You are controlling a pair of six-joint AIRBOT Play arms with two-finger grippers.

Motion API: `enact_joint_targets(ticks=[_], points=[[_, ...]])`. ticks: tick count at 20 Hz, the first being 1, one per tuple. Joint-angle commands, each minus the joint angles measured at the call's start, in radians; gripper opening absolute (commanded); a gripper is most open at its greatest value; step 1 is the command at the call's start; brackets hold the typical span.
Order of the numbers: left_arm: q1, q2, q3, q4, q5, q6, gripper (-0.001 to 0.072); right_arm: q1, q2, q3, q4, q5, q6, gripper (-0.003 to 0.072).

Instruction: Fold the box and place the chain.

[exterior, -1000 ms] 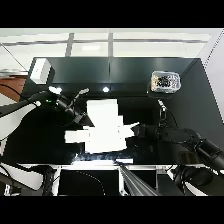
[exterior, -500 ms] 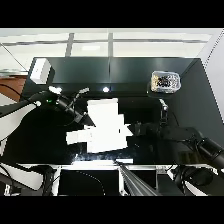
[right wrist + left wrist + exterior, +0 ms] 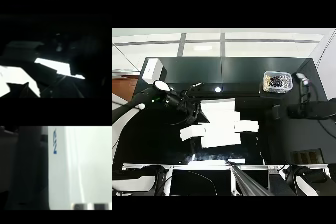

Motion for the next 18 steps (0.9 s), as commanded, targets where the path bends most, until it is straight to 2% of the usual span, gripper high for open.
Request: enact_joint_targets(ticks=[1,2,5,7,10,13,18], points=[[-0.058,0.138,-0.074,0.003,0.144,0.109,0.0020,-0.058,0.001,0.070,-0.147,-0.060,-0.005,0.0622],[-0.075,0.173,-0.110,0.005,0.147,0.133,0.0020,-0.058,0.000,0.071,-0.151,-0.055,-0.012,0.0622],[-0.114,0.248,-0.207,0.002,0.283,0.190,0.0021,-0.058,0.000,0.070,-0.175,-0.016,-0.012,0.0622],[-0.137,0.266,-0.235,-0.022,0.338,0.242,0.0023,-0.058,0.000,0.071,-0.175,-0.006,-0.011,0.0622],[-0.150,0.246,-0.238,-0.051,0.369,0.359,0.0025,-0.055,0.000,0.070,-0.178,0.000,-0.011,0.0622],[-0.149,0.204,-0.238,-0.073,0.436,0.374,0.0026,-0.055,-0.002,0.064,-0.158,0.039,-0.011,0.0621],[-0.149,0.143,-0.239,-0.072,0.451,0.360,0.0025,-0.041,-0.002,-0.011,-0.157,0.092,-0.012,0.0622]])
